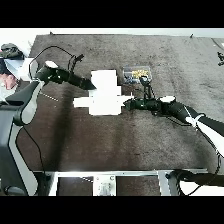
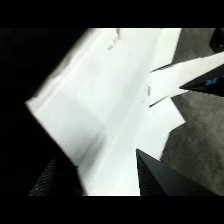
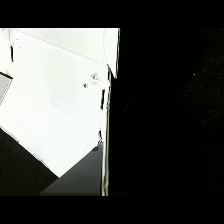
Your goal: Fold the box and place the chain.
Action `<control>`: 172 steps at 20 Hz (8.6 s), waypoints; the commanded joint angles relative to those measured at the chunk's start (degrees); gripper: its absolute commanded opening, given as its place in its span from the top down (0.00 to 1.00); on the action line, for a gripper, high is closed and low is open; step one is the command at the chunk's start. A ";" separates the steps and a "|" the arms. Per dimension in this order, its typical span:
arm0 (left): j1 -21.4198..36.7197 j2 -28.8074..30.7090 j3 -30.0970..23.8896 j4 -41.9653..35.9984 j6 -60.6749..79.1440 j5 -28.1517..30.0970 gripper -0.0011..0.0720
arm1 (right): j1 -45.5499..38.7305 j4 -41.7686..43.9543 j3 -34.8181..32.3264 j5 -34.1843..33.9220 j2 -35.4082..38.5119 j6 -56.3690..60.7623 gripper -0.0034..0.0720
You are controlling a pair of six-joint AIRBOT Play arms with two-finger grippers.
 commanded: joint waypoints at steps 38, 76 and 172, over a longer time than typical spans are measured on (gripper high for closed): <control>-1.62 -1.95 -2.91 -2.21 50.88 5.14 0.98 | -12.46 0.90 0.17 8.61 3.72 -1.90 0.50; -1.73 -2.05 -5.62 -2.10 54.42 7.58 0.97 | 9.38 -23.23 12.20 -6.01 -9.16 -33.73 0.17; -1.73 -2.05 -5.64 -2.32 54.40 7.43 0.97 | -1.38 -23.32 52.72 35.56 -38.10 -32.70 0.39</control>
